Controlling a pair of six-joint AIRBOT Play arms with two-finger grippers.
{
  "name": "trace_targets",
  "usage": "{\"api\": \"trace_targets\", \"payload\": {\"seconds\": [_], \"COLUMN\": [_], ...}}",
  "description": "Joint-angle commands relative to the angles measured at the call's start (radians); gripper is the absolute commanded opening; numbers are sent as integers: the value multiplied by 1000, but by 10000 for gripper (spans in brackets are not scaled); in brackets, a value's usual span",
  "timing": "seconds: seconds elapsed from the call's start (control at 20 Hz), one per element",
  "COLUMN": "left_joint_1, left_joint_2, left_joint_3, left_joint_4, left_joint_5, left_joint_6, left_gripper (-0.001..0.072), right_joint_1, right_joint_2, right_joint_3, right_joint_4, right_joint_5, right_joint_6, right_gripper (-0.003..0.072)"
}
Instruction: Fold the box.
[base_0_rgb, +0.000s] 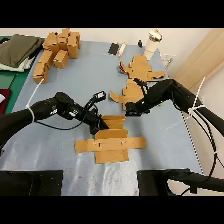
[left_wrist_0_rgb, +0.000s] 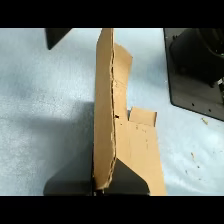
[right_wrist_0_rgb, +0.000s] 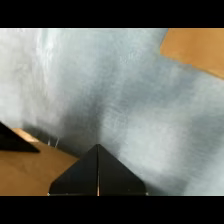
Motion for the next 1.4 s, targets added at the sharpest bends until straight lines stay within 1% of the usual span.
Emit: {"api": "trace_targets", "payload": {"seconds": [0.0,0.1,0.2,0.3,0.45,0.75,0.9,1.0,1.35], "left_joint_1": [-4,-14,-23,-27,-27,-27,-27,-25,-25], "left_joint_2": [58,58,58,57,58,77,88,88,87], "left_joint_3": [-86,-113,-127,-132,-136,-144,-144,-144,-144], "left_joint_4": [-25,-28,-30,-39,-38,-18,31,54,56], "left_joint_5": [54,56,67,84,87,50,31,32,36], "left_joint_6": [109,125,141,150,150,140,132,122,119], "left_gripper": [12,12,12,12,12,12,12,13,13], "right_joint_1": [34,56,84,107,137,156,156,156,156], "right_joint_2": [24,54,84,100,102,102,102,102,102], "right_joint_3": [-5,-5,-7,-10,-12,-12,-12,-12,-12], "right_joint_4": [-114,-194,-280,-331,-359,-378,-388,-390,-395], "right_joint_5": [112,153,156,140,126,118,117,117,105], "right_joint_6": [94,149,198,237,252,263,269,270,269], "right_gripper": [5,5,4,5,5,5,5,5,5]}}
